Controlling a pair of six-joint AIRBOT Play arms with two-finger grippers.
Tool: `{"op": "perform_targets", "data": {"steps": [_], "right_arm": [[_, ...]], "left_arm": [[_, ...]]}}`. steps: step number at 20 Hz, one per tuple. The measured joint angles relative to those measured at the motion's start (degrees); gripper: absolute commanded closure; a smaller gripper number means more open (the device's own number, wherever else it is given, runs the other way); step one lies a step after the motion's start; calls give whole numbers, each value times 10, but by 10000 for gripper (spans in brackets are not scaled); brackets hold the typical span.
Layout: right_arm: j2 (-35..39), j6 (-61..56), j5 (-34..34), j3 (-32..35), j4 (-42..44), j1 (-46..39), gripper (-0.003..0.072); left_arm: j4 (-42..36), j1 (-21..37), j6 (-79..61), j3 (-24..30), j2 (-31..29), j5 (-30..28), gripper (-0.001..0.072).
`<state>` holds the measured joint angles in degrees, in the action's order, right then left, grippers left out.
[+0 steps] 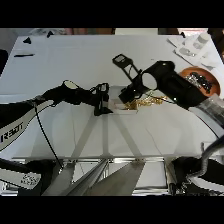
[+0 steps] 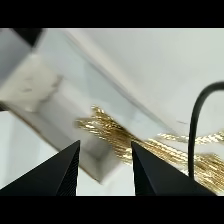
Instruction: Fold the box and place the chain.
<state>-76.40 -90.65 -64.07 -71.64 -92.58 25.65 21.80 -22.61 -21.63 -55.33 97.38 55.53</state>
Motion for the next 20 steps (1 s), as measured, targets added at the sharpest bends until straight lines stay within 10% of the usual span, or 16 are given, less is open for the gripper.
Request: {"op": "perform_targets", "data": {"steps": [3,20], "right_arm": [[26,-39,-41,0,-39,-51,94],[-70,-287,-79,55,3,-219,2]], "left_arm": [[0,0,0,0,0,0,392],[0,0,0,0,0,0,392]]}}
